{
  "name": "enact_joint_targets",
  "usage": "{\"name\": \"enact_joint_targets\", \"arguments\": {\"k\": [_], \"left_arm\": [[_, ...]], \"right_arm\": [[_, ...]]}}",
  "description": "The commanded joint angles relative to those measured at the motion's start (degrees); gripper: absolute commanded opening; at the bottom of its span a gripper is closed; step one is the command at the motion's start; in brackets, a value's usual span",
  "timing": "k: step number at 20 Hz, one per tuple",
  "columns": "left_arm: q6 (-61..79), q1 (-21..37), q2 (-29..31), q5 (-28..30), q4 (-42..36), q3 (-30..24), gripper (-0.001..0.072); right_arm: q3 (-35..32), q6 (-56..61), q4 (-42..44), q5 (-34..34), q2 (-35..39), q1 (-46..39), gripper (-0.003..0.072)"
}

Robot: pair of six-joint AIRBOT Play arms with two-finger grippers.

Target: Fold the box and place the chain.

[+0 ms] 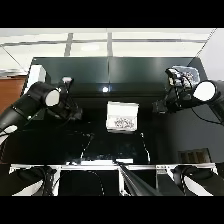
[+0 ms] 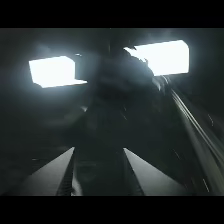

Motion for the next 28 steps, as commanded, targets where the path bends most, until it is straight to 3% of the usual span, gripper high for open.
{"name": "enact_joint_targets", "arguments": {"k": [1,2,3,6,10,16,19,28], "left_arm": [[44.2,6.9,-0.4,3.4,-29.1,-8.3,0.0521],[54.6,6.2,-1.1,4.2,-33.2,-9.3,0.0686],[63.7,5.2,-1.9,5.7,-36.3,-9.8,0.0713],[86.2,2.1,-3.3,10.2,-39.5,-9.8,0.0713],[109.4,-1.3,-4.1,22.4,-40.5,-9.3,0.0714],[110.1,-0.9,-13.2,22.9,-44.6,-6.4,0.0714],[112.7,-0.9,-14.4,23.0,-49.7,-5.8,0.0714],[115.6,-1.8,-15.5,20.6,-51.5,-5.8,0.0713]], "right_arm": [[0.0,0.0,0.0,-1.7,0.0,0.0,0.0367],[0.0,0.0,0.0,-2.1,0.0,0.0,0.0367],[0.0,0.0,0.0,-2.4,0.0,0.0,0.0367],[0.0,0.0,0.0,-2.9,0.0,0.0,0.0367],[0.0,0.0,0.0,-3.5,0.0,0.0,0.0367],[0.0,0.4,0.0,-4.1,0.0,0.0,0.0367],[0.0,0.4,0.1,-5.0,0.0,0.0,0.0367],[0.0,0.4,0.0,-7.1,-0.1,0.0,0.0367]]}}
